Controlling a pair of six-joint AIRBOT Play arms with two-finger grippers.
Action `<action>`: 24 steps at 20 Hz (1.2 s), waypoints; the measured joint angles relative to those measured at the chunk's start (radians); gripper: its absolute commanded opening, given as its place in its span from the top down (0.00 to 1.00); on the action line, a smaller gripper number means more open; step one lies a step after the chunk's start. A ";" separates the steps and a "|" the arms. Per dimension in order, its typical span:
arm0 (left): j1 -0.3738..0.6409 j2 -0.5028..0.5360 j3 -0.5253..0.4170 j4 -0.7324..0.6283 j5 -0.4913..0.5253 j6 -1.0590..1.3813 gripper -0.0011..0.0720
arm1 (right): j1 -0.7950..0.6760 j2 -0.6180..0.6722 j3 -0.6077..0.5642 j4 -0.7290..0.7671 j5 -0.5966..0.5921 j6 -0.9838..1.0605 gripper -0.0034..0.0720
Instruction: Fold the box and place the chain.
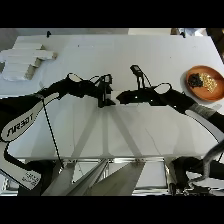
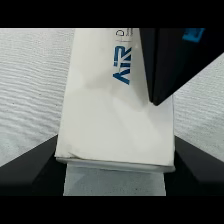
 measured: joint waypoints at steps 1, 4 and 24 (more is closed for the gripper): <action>0.000 0.000 0.000 0.000 0.000 0.000 0.61 | 0.000 0.009 0.003 -0.014 0.003 0.009 0.94; 0.000 0.000 0.000 0.000 0.000 0.001 0.61 | -0.003 0.050 0.008 -0.043 0.002 0.021 0.94; 0.000 0.000 0.000 0.001 0.000 0.001 0.61 | -0.401 0.378 0.011 -0.987 0.251 0.542 0.93</action>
